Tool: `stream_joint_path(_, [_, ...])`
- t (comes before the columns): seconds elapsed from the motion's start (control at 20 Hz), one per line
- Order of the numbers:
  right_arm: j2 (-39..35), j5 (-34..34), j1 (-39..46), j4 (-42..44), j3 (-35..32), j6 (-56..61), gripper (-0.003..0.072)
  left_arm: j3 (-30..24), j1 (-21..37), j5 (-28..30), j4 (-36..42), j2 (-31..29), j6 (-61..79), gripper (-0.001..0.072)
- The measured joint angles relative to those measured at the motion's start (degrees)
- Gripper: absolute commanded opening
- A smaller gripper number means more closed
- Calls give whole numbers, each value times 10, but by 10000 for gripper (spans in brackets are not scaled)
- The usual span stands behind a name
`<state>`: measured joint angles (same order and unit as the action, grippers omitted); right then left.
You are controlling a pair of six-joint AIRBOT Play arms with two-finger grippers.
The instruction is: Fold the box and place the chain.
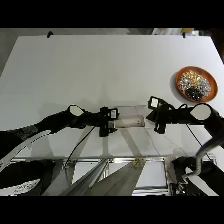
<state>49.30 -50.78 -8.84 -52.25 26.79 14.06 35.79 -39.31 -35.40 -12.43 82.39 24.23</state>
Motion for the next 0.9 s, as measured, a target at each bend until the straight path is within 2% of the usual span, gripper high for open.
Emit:
stream_joint_path(0.25, [-18,36,96,-14,0,194,17,0,0,0,0,0,0,363])
stream_joint_path(0.4, [8,28,152,-16,0,277,17,0,0,0,0,0,0,363])
stream_joint_path(0.65, [102,-22,181,1,0,334,17,0,0,0,0,0,0,363])
stream_joint_path(0.9, [174,-76,170,29,0,351,17,0,0,0,0,0,0,363])
